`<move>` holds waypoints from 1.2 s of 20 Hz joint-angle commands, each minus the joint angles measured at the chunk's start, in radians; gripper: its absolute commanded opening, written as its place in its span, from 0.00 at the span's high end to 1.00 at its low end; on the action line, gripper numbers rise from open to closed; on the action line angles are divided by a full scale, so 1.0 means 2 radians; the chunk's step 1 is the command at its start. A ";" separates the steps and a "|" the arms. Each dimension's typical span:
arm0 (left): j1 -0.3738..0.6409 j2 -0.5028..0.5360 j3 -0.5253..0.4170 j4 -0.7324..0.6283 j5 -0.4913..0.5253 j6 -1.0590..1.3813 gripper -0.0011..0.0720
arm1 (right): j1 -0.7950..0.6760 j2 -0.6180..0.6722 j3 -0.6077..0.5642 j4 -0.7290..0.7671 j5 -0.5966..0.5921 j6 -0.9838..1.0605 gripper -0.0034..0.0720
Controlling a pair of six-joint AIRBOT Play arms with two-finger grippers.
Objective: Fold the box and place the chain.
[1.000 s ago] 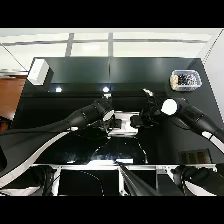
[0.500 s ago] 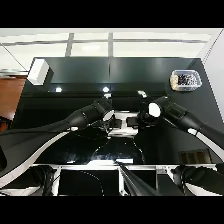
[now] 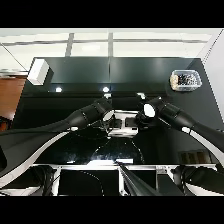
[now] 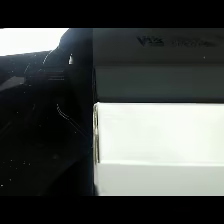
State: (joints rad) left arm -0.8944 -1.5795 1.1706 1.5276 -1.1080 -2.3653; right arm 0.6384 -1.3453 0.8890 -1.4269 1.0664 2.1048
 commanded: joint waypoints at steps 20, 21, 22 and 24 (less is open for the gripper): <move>0.000 0.000 0.000 0.000 0.000 0.000 0.95 | 0.022 -0.003 0.002 -0.035 0.008 0.040 0.83; 0.000 0.000 0.000 0.000 0.000 0.000 0.95 | 0.023 -0.003 0.002 -0.035 0.007 0.040 0.87; 0.000 0.000 0.000 0.000 0.000 0.000 0.95 | 0.023 -0.003 0.002 -0.035 0.007 0.040 0.89; 0.000 0.000 0.000 0.000 0.000 0.000 0.95 | 0.023 -0.003 0.002 -0.035 0.007 0.040 0.89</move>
